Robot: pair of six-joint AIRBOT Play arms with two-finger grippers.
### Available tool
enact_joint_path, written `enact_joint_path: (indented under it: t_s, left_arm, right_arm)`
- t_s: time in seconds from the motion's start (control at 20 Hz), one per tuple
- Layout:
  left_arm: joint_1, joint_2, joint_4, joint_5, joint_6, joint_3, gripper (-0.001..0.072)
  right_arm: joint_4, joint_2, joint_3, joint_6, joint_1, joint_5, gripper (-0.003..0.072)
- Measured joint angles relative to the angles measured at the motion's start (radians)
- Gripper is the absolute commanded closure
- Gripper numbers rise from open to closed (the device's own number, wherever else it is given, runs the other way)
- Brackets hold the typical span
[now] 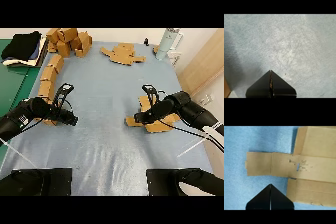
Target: Fold the box.
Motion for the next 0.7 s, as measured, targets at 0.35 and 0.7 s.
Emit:
enact_joint_path:
  t_s: [0.35,0.7]
  left_arm:
    - [0.000,0.000,0.000,0.000,0.000,0.000,0.0695]
    - [0.000,0.000,0.000,0.000,0.000,0.000,0.0695]
  right_arm:
    - [-0.042,-0.002,0.016,0.011,-0.010,-0.009,0.0209]
    - [-0.227,-0.005,0.112,-0.022,-0.365,-0.125,0.0209]
